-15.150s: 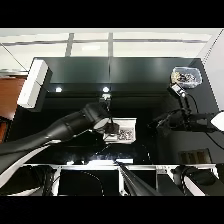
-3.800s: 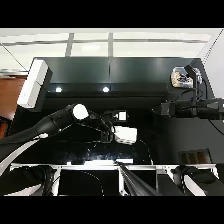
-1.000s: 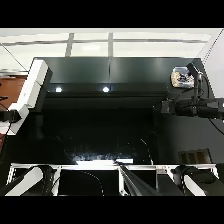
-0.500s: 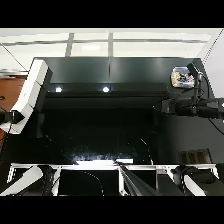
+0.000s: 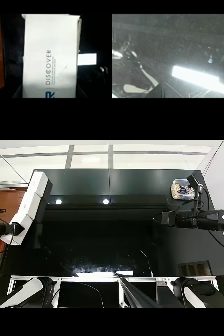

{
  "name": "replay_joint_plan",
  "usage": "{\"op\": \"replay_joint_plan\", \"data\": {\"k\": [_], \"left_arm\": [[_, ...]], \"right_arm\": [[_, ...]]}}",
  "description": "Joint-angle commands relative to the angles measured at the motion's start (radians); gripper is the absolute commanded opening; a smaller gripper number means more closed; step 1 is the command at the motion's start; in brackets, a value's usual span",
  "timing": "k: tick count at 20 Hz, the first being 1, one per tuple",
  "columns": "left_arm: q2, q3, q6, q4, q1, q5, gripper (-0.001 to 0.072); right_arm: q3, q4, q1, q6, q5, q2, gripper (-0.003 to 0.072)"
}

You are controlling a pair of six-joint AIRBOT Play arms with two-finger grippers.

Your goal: Fold the box and place the chain.

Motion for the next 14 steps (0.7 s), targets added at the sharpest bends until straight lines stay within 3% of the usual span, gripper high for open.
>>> {"op": "replay_joint_plan", "data": {"k": [1, 3, 4, 5, 6, 11, 14], "left_arm": [[-0.005, 0.0, 0.003, -0.023, 0.003, 0.037, 0.0335], [-0.016, 0.0, 0.003, -0.027, 0.003, 0.035, 0.0339], [-0.024, -0.001, 0.003, -0.028, 0.003, 0.04, 0.0421], [-0.028, -0.001, 0.001, -0.028, 0.003, 0.039, 0.065], [-0.027, 0.0, -0.01, -0.028, 0.003, 0.039, 0.0711], [0.014, 0.015, -0.112, -0.033, -0.003, 0.033, 0.0712], [0.048, 0.049, -0.178, -0.119, -0.057, 0.002, 0.0712]], "right_arm": [[0.0, -0.01, 0.0, 0.003, 0.0, 0.0, 0.0042], [0.0, -0.01, 0.0, 0.006, 0.0, 0.0, 0.0042], [0.0, -0.01, 0.0, 0.008, -0.001, 0.0, 0.0042], [0.0, -0.01, 0.0, 0.008, 0.0, 0.0, 0.0042], [0.0, -0.01, 0.0, 0.008, 0.0, 0.0, 0.0042], [0.0, -0.009, 0.0, 0.008, 0.0, 0.0, 0.0042], [0.001, 0.002, 0.0, 0.035, 0.001, 0.0, 0.0042]]}}
